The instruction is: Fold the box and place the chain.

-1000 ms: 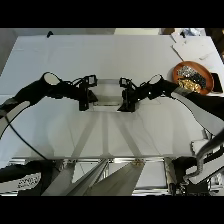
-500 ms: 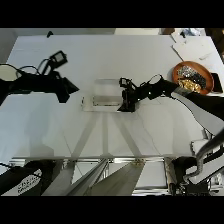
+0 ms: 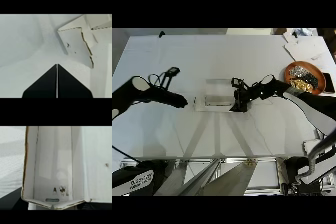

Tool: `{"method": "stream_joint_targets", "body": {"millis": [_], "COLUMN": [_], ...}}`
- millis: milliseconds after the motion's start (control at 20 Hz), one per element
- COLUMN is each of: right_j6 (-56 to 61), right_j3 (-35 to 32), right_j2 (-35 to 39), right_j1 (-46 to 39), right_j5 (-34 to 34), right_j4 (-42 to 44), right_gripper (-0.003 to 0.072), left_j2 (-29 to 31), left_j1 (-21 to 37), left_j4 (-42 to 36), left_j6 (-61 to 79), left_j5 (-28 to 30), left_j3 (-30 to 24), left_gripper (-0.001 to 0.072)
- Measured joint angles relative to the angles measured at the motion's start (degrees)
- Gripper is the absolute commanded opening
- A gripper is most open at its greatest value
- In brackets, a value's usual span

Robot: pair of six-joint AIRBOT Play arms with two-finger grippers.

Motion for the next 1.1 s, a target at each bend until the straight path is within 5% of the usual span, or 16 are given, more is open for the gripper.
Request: {"method": "stream_joint_targets", "body": {"millis": [1100], "right_j6": [0.0], "right_j3": [0.0], "right_j2": [0.0], "right_j1": [0.0], "right_j5": [0.0], "right_j4": [0.0], "right_gripper": [0.053], "left_j2": [-4.8], "left_j1": [-2.1], "left_j4": [-5.2], "left_j6": [-5.0], "left_j5": [6.0], "left_j3": [-1.1], "left_gripper": [0.0006]}}
